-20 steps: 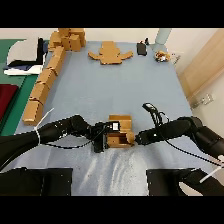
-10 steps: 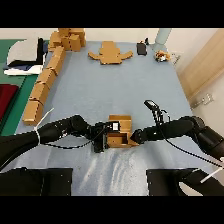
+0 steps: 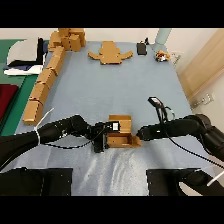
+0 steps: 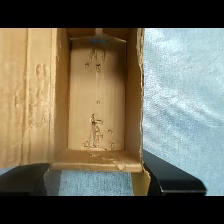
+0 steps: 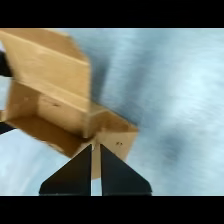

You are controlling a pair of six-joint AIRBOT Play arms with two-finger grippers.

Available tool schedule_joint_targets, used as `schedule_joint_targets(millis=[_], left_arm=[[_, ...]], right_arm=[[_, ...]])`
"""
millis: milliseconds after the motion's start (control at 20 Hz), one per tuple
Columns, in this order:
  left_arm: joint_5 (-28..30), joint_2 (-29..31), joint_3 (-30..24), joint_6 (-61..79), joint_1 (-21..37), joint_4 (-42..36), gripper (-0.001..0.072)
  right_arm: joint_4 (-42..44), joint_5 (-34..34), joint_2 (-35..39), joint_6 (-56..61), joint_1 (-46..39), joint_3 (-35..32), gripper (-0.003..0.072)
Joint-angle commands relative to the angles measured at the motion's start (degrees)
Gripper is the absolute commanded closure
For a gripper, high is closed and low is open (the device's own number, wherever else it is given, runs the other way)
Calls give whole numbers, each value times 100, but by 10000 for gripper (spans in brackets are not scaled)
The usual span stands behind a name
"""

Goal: Fold the box.

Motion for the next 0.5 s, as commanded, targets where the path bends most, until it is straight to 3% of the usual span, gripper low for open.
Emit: schedule_joint_targets(millis=[0, 50, 100, 150, 350, 450], left_arm=[[0, 4, -2, 2, 0, 0, 256], [0, 4, -2, 2, 0, 0, 256], [2, 4, -2, 2, 0, 0, 256], [2, 4, -2, 2, 0, 0, 255], [2, 4, -2, 2, 0, 2, 256], [2, 4, -2, 2, 0, 2, 255]], right_arm=[[-1980, -531, 216, 1377, -181, 44, 604], [-2385, -702, 186, 1591, -275, 44, 615], [-2605, -761, 157, 1657, -369, 44, 673], [-2645, -756, 120, 1665, -442, 42, 674], [-2522, -737, -177, 1652, -503, -79, 681], [-2028, -560, -387, 1401, -501, -262, 682]])
